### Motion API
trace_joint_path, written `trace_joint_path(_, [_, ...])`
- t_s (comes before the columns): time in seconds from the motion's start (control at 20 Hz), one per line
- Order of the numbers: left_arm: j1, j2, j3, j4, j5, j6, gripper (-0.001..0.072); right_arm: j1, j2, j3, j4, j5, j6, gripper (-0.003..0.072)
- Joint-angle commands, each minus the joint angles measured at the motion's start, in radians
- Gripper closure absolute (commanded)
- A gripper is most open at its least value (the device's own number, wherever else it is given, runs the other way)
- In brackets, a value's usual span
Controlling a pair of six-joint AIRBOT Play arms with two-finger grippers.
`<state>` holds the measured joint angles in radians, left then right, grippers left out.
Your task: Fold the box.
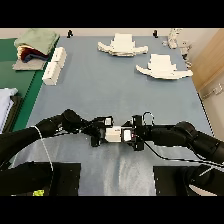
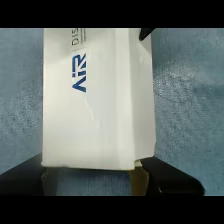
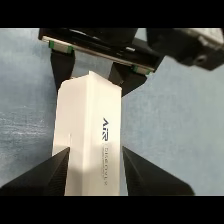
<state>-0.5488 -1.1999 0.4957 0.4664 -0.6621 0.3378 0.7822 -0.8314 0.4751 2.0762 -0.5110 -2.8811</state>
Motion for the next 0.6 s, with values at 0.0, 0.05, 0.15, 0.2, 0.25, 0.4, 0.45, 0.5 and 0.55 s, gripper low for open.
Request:
trace_joint_path(0.0, [0.0, 0.0, 0.001, 0.001, -0.002, 0.003, 0.0243, -0.001, 0.006, 0.002, -0.019, 0.048, -0.001, 0.0168])
trace_joint_path(0.05, [0.0, 0.0, 0.001, 0.001, -0.002, 0.003, 0.0243, -0.001, 0.006, 0.002, -0.02, 0.052, -0.001, 0.0168])
trace_joint_path(0.15, [0.0, 0.0, 0.001, 0.001, -0.002, 0.003, 0.0243, -0.001, 0.006, 0.002, -0.021, 0.069, -0.001, 0.0168])
trace_joint_path(0.2, [0.0, 0.0, 0.001, 0.001, -0.002, 0.003, 0.0243, -0.001, 0.006, 0.002, -0.021, 0.079, -0.001, 0.0169])
trace_joint_path(0.25, [0.0, 0.0, 0.001, 0.001, -0.002, 0.003, 0.0243, -0.001, 0.006, 0.002, -0.021, 0.087, -0.001, 0.0168])
trace_joint_path(0.4, [0.0, 0.0, 0.001, 0.001, -0.002, 0.003, 0.0243, -0.001, 0.006, 0.01, -0.022, 0.087, -0.001, 0.0168])
trace_joint_path(0.45, [0.0, 0.0, 0.001, 0.001, -0.002, 0.003, 0.0242, -0.001, 0.006, 0.01, -0.022, 0.087, -0.001, 0.0168])
trace_joint_path(0.5, [0.0, 0.0, 0.001, 0.001, -0.002, 0.003, 0.0243, -0.001, 0.005, 0.01, -0.022, 0.087, -0.001, 0.0168])
trace_joint_path(0.55, [0.0, 0.0, 0.001, 0.001, -0.002, 0.003, 0.0243, -0.001, 0.003, 0.01, -0.022, 0.084, -0.001, 0.0169])
